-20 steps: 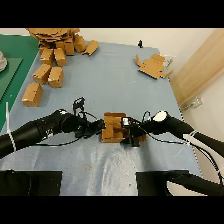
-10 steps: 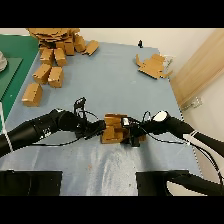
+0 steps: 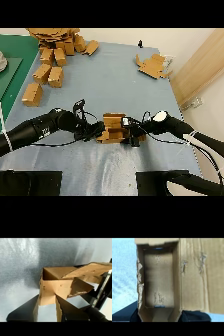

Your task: Fold the box.

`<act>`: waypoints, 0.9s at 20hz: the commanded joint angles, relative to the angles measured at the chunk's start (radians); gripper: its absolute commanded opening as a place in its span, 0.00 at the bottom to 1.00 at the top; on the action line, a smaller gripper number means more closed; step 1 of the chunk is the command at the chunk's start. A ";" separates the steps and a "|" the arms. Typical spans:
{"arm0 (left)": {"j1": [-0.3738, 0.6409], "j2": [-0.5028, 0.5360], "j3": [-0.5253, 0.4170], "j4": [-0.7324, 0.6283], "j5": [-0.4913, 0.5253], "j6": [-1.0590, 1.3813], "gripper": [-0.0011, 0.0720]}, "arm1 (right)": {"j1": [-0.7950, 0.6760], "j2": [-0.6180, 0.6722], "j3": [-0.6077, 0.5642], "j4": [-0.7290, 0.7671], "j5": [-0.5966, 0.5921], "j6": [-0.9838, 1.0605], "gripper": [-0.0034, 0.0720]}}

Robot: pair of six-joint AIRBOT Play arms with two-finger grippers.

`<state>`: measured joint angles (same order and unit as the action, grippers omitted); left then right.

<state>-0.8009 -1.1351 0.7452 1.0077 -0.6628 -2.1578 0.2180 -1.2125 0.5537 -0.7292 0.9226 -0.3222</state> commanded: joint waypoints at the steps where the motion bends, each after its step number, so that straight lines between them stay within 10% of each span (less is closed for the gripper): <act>1: -0.023 -0.006 0.000 -0.032 0.045 0.003 0.46 | 0.000 0.000 0.000 0.000 0.000 0.000 0.70; 9: -0.079 -0.013 0.015 0.159 0.014 -0.351 0.46 | 0.000 0.000 0.000 0.000 0.000 0.000 0.70; 18: -0.156 -0.285 0.336 0.399 -0.300 -0.449 0.46 | 0.000 0.000 0.000 0.000 0.000 0.000 0.70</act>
<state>-0.9321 -1.3434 0.9859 1.2881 -0.8310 -2.5397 0.2180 -1.2125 0.5537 -0.7296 0.9222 -0.3218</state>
